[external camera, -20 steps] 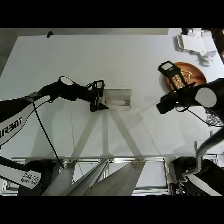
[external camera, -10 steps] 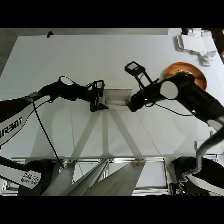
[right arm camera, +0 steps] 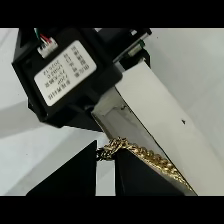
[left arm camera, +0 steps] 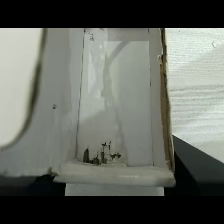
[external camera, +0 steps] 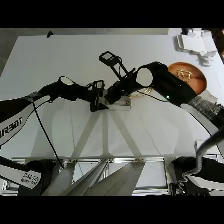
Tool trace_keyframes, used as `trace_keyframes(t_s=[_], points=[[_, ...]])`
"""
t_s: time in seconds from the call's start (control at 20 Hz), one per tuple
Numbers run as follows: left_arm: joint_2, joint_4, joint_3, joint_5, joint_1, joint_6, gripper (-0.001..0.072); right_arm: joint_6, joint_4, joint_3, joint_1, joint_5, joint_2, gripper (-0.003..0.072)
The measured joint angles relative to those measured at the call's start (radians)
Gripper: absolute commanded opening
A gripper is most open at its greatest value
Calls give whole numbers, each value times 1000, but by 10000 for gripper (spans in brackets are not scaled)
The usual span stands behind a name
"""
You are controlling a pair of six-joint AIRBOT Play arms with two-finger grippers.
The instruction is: Fold the box and place the chain.
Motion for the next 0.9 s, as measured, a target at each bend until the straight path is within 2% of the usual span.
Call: trace_keyframes(t_s=[0.1, 0.15, 0.2, 0.25, 0.45, 0.7, 0.75, 0.85, 0.9], points=[[0, 0, 0, 0, 0, 0, 217, -8, 1, 7, 2, 2, -5, 24], [0, 0, 0, 0, 0, 0, 217, -11, -2, 9, 2, 10, -8, 154], [0, 0, 0, 0, 0, 0, 217, -13, -6, 11, 2, 17, -9, 362], [0, 0, 0, 0, 0, 0, 217, -15, -7, 12, 0, 24, -10, 461], [0, 0, 0, 0, 0, 0, 217, -18, -14, 14, -49, 89, -4, 459], [0, 0, 0, 0, 0, 0, 217, 9, -20, 14, -191, 141, 64, 460], [0, 0, 0, 0, 0, 0, 217, 33, -22, 14, -228, 146, 77, 485], [0, 0, 0, 0, 0, 0, 217, 100, -51, 14, -303, 155, 89, 719], [0, 0, 0, 0, 0, 0, 217, 142, -80, 14, -337, 161, 87, 720]])
